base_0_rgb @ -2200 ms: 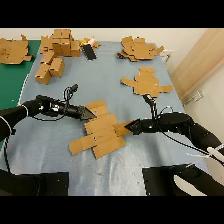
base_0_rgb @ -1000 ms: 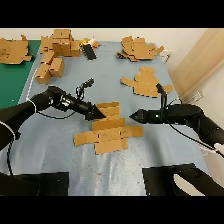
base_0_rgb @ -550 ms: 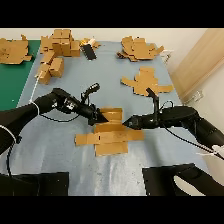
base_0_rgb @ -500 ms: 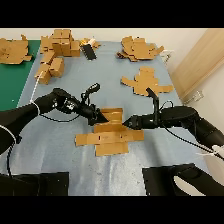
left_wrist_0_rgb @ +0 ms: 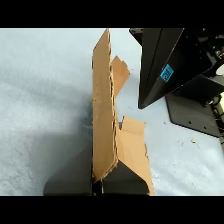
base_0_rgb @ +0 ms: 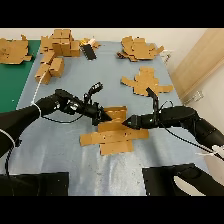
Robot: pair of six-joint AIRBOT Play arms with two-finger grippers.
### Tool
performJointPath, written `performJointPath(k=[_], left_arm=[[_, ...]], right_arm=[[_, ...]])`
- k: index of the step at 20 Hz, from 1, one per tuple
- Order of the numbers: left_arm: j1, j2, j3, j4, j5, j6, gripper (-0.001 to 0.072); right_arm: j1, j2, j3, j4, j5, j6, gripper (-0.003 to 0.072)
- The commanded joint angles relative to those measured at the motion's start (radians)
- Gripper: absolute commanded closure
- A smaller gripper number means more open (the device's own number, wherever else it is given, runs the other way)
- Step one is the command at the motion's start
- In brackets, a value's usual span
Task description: Fold the box.
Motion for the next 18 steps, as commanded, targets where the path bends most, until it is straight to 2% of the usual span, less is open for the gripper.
performJointPath(k=[1,9,18], left_arm=[[-0.021,0.012,-0.022,-0.011,0.053,0.050,0.0699],[-0.032,0.029,-0.080,-0.025,0.070,0.066,0.0699],[-0.032,0.029,-0.123,0.027,0.072,0.029,0.0699]], right_arm=[[0.001,0.001,0.001,0.000,0.005,0.000,0.0684],[0.001,0.001,0.001,0.000,0.018,0.000,0.0684],[0.001,0.001,0.001,0.000,0.018,0.000,0.0684]])
